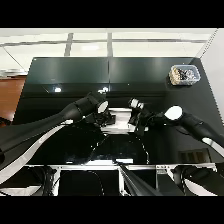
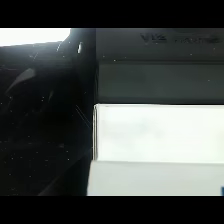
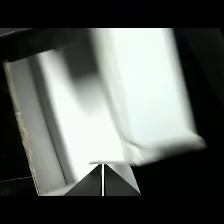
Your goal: Fold the box and place the chain.
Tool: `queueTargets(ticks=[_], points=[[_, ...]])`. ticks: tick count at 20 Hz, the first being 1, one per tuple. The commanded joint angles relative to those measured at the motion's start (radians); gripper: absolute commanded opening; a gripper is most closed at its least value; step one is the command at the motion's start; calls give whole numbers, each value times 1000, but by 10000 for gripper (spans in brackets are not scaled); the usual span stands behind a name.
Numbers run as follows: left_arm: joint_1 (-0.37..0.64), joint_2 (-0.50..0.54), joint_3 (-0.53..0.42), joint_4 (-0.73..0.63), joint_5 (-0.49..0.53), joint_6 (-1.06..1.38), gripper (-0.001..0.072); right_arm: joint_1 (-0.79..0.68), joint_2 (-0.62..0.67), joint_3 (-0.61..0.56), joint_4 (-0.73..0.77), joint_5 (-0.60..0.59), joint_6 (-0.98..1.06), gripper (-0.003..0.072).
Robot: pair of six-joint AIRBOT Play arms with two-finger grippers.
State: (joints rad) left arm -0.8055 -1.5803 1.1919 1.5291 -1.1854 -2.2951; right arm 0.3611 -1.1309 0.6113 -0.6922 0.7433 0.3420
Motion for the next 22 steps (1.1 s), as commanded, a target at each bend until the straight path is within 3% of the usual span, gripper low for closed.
queueTargets(ticks=[1,3,4,5,7,9,14,17,20,21,22], points=[[0,0,1,3,1,2,26,-159,132,61,-362,252,623,26],[0,0,1,3,2,2,26,-345,172,52,-491,329,836,26],[0,0,1,2,2,2,26,-444,171,30,-485,333,907,26],[0,0,1,2,3,2,26,-542,168,-11,-422,321,969,26],[0,0,1,2,2,2,26,-663,134,-101,-132,333,908,25],[0,0,1,2,2,2,26,-657,60,-161,72,329,770,26],[0,0,1,-1,2,2,26,-443,-169,-167,193,240,727,26],[0,0,1,-2,2,2,26,-338,-209,-158,327,204,615,26],[0,0,1,-1,2,2,26,-323,-208,-90,332,285,555,29],[0,0,1,-2,3,2,26,-323,-208,-58,317,327,549,178],[0,0,1,-2,3,2,26,-323,-208,-24,295,366,550,457]])
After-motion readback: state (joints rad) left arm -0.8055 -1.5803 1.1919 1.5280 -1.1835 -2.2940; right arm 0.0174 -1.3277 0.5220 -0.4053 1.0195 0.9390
